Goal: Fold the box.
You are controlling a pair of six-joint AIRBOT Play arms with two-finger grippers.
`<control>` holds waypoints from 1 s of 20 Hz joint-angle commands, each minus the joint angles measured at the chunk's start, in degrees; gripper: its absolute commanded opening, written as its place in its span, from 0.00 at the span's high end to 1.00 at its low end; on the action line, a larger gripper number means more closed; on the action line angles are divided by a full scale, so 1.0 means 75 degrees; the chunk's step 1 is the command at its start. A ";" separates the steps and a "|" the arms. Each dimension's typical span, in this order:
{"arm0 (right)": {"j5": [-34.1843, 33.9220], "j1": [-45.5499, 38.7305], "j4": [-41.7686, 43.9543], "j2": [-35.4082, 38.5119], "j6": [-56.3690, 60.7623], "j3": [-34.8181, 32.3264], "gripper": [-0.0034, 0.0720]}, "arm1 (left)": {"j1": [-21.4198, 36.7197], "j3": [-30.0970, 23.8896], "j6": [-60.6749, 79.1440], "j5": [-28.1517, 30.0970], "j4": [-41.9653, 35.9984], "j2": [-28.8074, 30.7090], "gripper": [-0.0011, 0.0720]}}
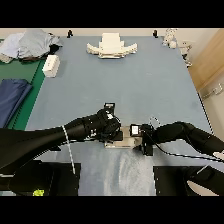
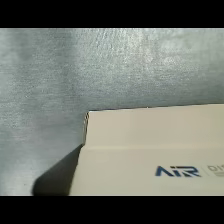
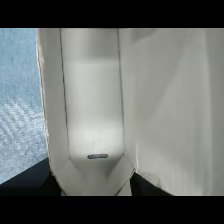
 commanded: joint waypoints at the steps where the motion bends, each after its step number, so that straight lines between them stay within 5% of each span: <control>1: 0.0000 0.0006 0.0003 0.0003 -0.0003 0.0000 0.29 | -0.0029 0.0020 -0.0061 0.0125 0.0023 -0.0020 0.97; 8: 0.0003 0.0009 0.0000 0.0003 -0.0003 0.0000 0.29 | -0.0029 0.0154 -0.0154 0.0093 0.0035 -0.0017 0.96; 10: 0.0000 0.0006 0.0003 0.0006 -0.0003 0.0000 0.29 | -0.0026 0.0154 -0.0146 0.0093 0.0006 -0.0003 0.43; 11: 0.0003 0.0006 0.0000 0.0003 -0.0003 0.0000 0.29 | -0.0026 0.0154 -0.0181 0.0038 0.0006 -0.0003 0.40; 17: 0.0000 0.0006 0.0003 0.0006 -0.0003 0.0000 0.29 | -0.0026 0.0221 -0.0163 -0.0137 -0.0119 0.0006 0.40; 20: 0.0000 0.0006 0.0003 0.0003 -0.0003 0.0000 0.29 | 0.0009 0.0606 0.0099 -0.1046 0.0009 0.0300 0.40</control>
